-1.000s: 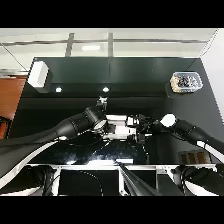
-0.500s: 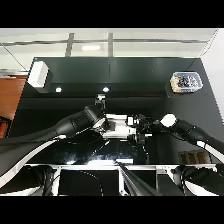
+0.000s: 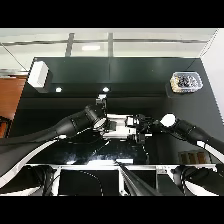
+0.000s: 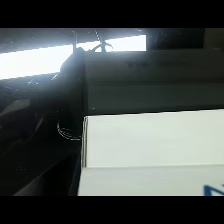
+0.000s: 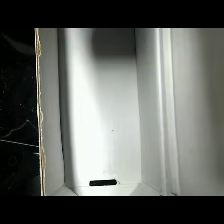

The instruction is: Fold the box and place the chain.

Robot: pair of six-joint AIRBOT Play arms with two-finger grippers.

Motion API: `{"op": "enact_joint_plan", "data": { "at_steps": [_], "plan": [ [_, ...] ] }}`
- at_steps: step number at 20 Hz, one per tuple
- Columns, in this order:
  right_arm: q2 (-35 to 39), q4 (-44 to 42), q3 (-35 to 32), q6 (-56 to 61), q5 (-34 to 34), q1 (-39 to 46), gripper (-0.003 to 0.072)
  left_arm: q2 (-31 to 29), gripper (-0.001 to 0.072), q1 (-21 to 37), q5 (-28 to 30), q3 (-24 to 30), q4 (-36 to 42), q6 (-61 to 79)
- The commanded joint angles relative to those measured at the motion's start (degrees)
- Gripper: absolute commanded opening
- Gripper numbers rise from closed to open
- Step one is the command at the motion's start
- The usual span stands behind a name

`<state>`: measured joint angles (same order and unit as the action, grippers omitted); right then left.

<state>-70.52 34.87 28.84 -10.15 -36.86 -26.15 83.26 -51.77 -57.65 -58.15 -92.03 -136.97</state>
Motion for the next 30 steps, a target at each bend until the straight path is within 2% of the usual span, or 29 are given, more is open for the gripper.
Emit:
{"op": "enact_joint_plan", "data": {
  "at_steps": [1, 2, 3, 4, 5, 9, 10, 11, 14, 17, 27, 28, 30],
  "plan": [
    [0.0, -0.1, 0.0, 0.1, 0.0, 0.0, 0.0435, 0.3, 0.0268, 0.0, -0.3, -0.2, -0.4, -2.0],
    [0.0, -0.1, 0.0, 0.1, 0.0, 0.0, 0.0435, 0.7, 0.0252, 0.0, -0.4, -0.2, -0.3, -2.2],
    [0.0, -0.1, 0.0, 0.1, 0.0, 0.0, 0.0435, 1.1, 0.0147, 0.0, -1.0, -0.2, -0.3, -2.1],
    [0.0, -0.1, 0.0, 0.1, 0.0, 0.0, 0.0435, 1.4, 0.0111, 0.0, -1.7, -0.2, -0.3, -2.1],
    [0.0, -0.1, 0.0, 0.1, 0.0, 0.0, 0.0435, 1.4, 0.0024, 0.0, -2.0, -0.2, -0.3, -1.9],
    [0.1, -0.3, 0.0, 0.9, -0.2, 0.0, 0.0443, 1.4, 0.0024, 0.0, -3.3, -0.8, -0.6, -0.5],
    [0.7, -0.3, 0.0, 2.8, -0.3, 0.0, 0.0606, 1.4, 0.0024, 0.0, -3.7, -1.2, -0.7, 0.3],
    [1.8, -0.1, 0.0, 4.3, -0.3, 0.0, 0.0655, 1.4, 0.0024, 0.1, -4.3, -1.6, -1.0, 0.5],
    [7.0, 4.2, 0.0, 9.4, -0.5, 0.0, 0.0654, 1.4, 0.0024, 0.3, -4.4, -2.0, -1.0, 1.5],
    [11.1, 12.8, 0.0, 14.2, -2.7, 0.1, 0.0652, 1.4, 0.0024, 0.4, -4.3, -2.0, -0.9, 1.5],
    [9.0, 10.8, -0.1, 14.2, -4.8, -0.1, 0.0626, 1.4, 0.0025, 0.4, -2.8, -2.0, -0.5, 1.5],
    [9.0, 10.7, -0.1, 14.3, -4.8, -0.1, 0.0504, 1.4, 0.0025, 0.4, -2.8, -2.0, -0.5, 1.5],
    [9.0, 9.1, -0.1, 14.4, -4.9, -0.1, 0.0487, 1.4, 0.0025, 0.4, -2.8, -2.0, -0.5, 1.5]
  ]
}}
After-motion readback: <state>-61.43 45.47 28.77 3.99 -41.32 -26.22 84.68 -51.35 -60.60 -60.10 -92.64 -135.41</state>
